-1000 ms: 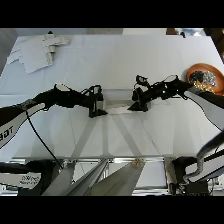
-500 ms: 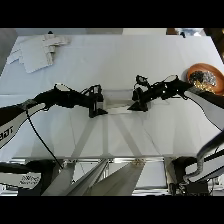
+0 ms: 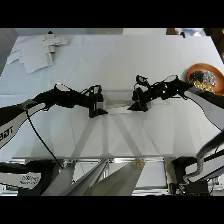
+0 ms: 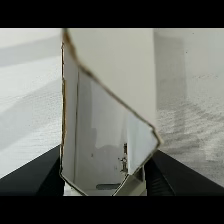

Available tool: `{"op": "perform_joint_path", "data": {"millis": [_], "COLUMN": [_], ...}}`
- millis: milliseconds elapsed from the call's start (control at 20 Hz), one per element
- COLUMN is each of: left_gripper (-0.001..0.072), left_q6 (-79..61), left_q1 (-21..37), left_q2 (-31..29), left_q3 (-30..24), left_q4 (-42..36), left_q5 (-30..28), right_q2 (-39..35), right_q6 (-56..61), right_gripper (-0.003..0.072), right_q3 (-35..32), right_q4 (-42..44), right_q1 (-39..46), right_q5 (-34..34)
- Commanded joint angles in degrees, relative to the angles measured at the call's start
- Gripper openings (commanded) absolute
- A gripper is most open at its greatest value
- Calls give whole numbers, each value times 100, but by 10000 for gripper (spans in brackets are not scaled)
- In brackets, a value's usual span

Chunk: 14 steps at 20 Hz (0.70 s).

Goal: Fold the box and place the chain.

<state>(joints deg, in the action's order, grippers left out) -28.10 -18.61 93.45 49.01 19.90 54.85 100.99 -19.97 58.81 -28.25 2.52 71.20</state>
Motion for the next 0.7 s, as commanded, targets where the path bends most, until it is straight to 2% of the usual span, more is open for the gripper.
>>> {"op": "perform_joint_path", "data": {"millis": [0,450,500,550,600,650], "left_gripper": [91,91,91,91,91,91], "left_q6": [-4,-2,-4,-2,-2,-4], "left_q1": [-4,-4,-4,-4,-4,-4], "left_q2": [2,2,2,2,2,2], "left_q3": [2,2,2,2,2,2], "left_q4": [11,11,11,11,11,11], "left_q5": [2,2,2,2,2,2], "right_q2": [2,2,2,2,0,-7], "right_q6": [2,24,39,66,66,63], "right_gripper": [405,406,436,582,690,695], "right_q3": [-2,-2,-2,-2,0,0], "right_q4": [2,4,7,4,7,2], "right_q1": [-2,-2,-2,-2,-2,0], "right_q5": [2,214,162,92,-7,-72]}}
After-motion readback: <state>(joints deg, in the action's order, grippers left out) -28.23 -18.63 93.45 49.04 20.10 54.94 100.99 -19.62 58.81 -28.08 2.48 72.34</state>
